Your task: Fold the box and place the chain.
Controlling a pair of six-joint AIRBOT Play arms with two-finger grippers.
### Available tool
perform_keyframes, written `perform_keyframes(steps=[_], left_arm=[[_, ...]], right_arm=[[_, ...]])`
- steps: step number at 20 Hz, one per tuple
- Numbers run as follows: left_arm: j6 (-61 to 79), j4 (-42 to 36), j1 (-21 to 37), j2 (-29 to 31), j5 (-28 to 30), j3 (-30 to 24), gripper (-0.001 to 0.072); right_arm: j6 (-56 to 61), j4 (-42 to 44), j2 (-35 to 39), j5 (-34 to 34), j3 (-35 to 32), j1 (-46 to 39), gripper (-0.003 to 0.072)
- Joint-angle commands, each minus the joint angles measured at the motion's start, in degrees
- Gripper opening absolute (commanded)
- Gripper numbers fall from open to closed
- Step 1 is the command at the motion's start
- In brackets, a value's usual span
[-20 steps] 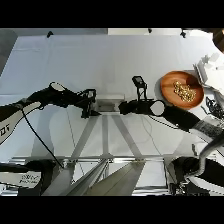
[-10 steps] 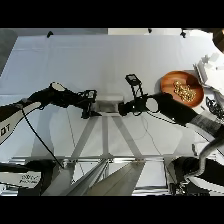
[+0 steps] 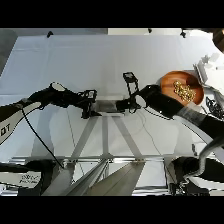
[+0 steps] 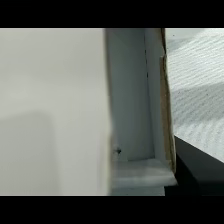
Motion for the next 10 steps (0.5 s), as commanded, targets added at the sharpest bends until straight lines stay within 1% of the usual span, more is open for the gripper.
perform_keyframes(steps=[1, 3, 4, 5, 6, 8, 10], left_arm=[[0.02, 0.00, 0.04, 0.00, 0.02, 0.00, 0.0276], [0.02, 0.00, 0.04, 0.00, 0.04, 0.00, 0.0276], [0.00, 0.00, 0.04, 0.00, 0.04, 0.00, 0.0276], [0.02, 0.00, 0.04, 0.00, 0.04, 0.00, 0.0276], [0.02, 0.00, 0.04, 0.00, 0.07, 0.00, 0.0276], [0.02, 0.00, 0.04, 0.00, 0.04, 0.00, 0.0276], [0.02, 0.00, 0.04, 0.00, 0.04, 0.00, 0.0276]], right_arm=[[2.86, -1.49, -2.12, 4.28, 3.04, 1.11, 0.0580], [4.87, -1.44, -2.91, 4.46, 4.09, 1.11, 0.0577], [7.34, -1.49, -3.26, 5.05, 4.76, 1.11, 0.0543], [9.05, -1.73, -3.91, 6.21, 5.73, 1.11, 0.0471], [9.38, -1.92, -4.68, 7.28, 6.51, 1.11, 0.0433], [10.43, -1.99, -6.40, 9.53, 7.56, 1.29, 0.0433], [11.32, -2.36, -7.85, 10.29, 7.65, 2.21, 0.0429]])
